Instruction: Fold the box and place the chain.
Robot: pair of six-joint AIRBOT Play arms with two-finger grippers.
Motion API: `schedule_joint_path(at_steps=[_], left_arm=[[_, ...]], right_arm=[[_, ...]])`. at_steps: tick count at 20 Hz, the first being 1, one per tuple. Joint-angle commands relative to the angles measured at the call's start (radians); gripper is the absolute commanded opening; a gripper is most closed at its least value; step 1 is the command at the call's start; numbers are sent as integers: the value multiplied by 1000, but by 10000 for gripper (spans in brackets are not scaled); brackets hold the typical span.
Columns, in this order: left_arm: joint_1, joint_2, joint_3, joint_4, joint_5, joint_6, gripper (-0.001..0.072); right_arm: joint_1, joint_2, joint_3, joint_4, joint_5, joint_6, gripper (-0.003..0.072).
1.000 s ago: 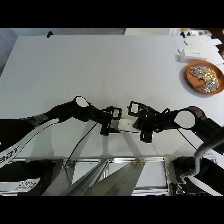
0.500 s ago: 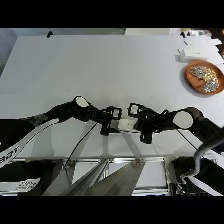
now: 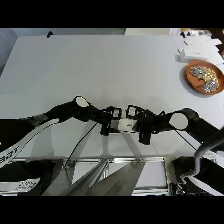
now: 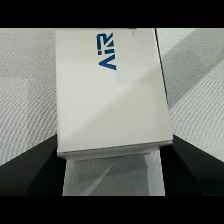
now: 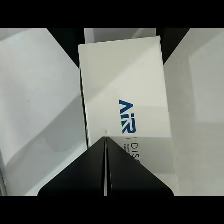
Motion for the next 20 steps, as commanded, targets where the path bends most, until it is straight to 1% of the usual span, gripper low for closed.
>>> schedule_joint_path(at_steps=[1, 10, 13, 16, 20], left_arm=[[0, 0, 1, 0, 0, 0, 208], [0, 0, 1, 0, 0, 0, 208], [0, 0, 1, 0, 0, 0, 208], [0, 0, 1, 0, 0, 0, 208], [0, 0, 1, 0, 0, 0, 208]], right_arm=[[2, -37, -6, -11, 3, 7, 23], [2, -28, -6, -8, 11, 8, 23], [2, 40, -5, -8, 10, 7, 23], [1, 144, -5, -8, 10, 8, 23], [1, 282, -5, -13, 11, 62, 23]])
